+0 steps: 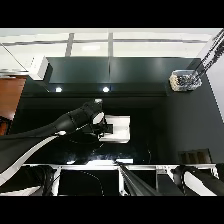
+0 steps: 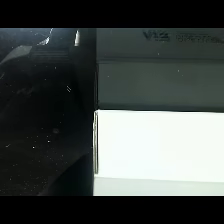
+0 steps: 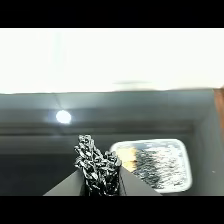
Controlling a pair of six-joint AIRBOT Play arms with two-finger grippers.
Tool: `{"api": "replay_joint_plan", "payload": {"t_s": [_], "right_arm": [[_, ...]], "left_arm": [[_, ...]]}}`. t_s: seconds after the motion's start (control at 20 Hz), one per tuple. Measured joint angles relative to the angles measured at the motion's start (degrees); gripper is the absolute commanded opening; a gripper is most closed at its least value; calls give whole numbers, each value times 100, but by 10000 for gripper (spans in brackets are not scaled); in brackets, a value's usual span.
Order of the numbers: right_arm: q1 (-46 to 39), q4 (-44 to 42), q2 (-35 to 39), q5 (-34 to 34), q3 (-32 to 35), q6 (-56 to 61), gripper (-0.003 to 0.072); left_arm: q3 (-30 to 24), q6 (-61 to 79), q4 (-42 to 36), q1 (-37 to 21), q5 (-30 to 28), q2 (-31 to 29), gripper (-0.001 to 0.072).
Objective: Fold the box and place the chain.
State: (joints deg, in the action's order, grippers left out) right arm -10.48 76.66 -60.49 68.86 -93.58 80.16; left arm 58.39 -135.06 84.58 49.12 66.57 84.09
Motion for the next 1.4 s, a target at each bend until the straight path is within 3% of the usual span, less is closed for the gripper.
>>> {"api": "replay_joint_plan", "payload": {"t_s": [0.3,0.55,0.7,1.1,1.4], "right_arm": [[758,-374,1152,1064,332,59,37],[1550,-1303,1377,2159,590,55,37],[2033,-1781,1414,2400,822,35,37],[3344,-2291,1292,1493,1567,83,37],[3974,-2380,820,960,1744,57,37]], "left_arm": [[0,0,-2,0,-2,0,32],[0,0,-2,0,-4,0,32],[0,0,-2,0,-7,0,32],[0,0,-2,0,-7,0,32],[0,0,-2,0,-9,0,32]]}}
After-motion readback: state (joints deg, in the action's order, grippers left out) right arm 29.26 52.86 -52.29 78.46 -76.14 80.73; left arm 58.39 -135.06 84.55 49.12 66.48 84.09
